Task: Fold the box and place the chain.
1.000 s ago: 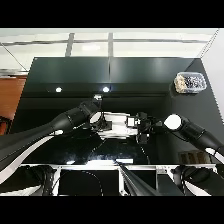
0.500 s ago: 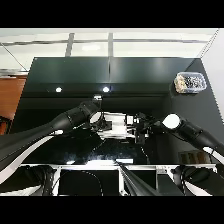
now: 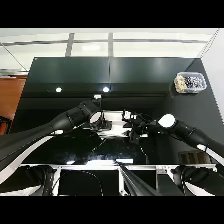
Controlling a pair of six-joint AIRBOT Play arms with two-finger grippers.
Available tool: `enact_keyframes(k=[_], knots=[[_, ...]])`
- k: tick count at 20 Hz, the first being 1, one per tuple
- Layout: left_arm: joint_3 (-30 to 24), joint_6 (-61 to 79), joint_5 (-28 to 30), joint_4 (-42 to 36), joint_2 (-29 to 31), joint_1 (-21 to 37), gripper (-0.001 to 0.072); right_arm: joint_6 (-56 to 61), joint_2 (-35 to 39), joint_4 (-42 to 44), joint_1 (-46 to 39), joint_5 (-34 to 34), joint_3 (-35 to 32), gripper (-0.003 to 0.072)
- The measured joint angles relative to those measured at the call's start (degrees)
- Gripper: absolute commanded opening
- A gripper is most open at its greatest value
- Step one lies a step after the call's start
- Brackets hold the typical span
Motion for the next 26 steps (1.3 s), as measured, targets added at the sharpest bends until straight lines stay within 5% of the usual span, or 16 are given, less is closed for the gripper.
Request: enact_keyframes(k=[1,2,3,8,14,18,26], knots=[[0.00,0.00,0.11,-0.04,0.00,0.00,0.0026,0.61,-0.02,-0.17,0.00,-0.07,0.00,0.0375],[0.00,0.02,0.09,-0.09,0.00,0.00,0.0027,1.31,-0.07,-0.37,0.00,-0.17,0.00,0.0256],[0.00,-0.02,0.09,-0.09,0.00,0.00,0.0027,2.03,-0.07,-0.72,0.00,-0.28,0.00,0.0059],[0.00,-0.02,0.20,-0.28,0.00,0.00,0.0027,20.72,4.57,-9.22,-4.90,2.36,0.17,0.0007],[0.00,0.04,0.07,-0.11,0.02,0.00,0.0026,56.63,13.05,-23.52,-29.55,15.91,-2.21,0.0007],[0.00,0.09,0.04,-0.11,0.02,0.00,0.0027,64.92,12.02,-16.06,-37.99,18.10,-9.25,0.0007],[0.00,0.07,0.00,-0.09,0.00,0.00,0.0027,57.72,1.46,2.80,-28.70,17.73,-10.93,0.0008]])
